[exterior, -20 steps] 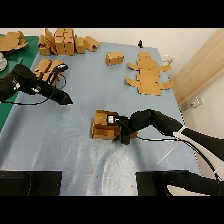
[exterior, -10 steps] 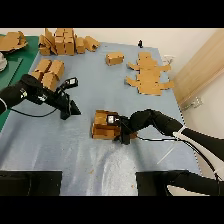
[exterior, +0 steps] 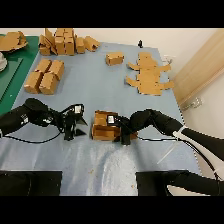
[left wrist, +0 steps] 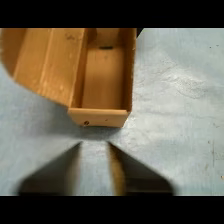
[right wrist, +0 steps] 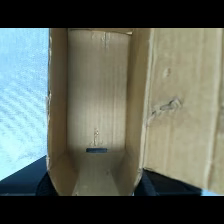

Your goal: Fold the box.

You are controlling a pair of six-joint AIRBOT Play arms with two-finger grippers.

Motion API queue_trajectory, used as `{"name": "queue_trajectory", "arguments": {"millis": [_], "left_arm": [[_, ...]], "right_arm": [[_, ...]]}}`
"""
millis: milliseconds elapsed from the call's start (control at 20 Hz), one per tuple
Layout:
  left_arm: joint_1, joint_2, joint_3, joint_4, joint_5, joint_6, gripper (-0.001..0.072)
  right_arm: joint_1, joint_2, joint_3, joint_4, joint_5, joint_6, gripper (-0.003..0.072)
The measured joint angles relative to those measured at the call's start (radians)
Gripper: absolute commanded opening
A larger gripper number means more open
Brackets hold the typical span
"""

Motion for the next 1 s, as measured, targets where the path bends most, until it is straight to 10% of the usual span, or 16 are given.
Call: {"name": "queue_trajectory", "arguments": {"millis": [1000], "left_arm": [[-0.122,-0.106,-0.023,-0.108,0.166,0.031,0.072]], "right_arm": [[0.0,0.0,0.0,-0.011,-0.003,0.0,0.0481]]}}
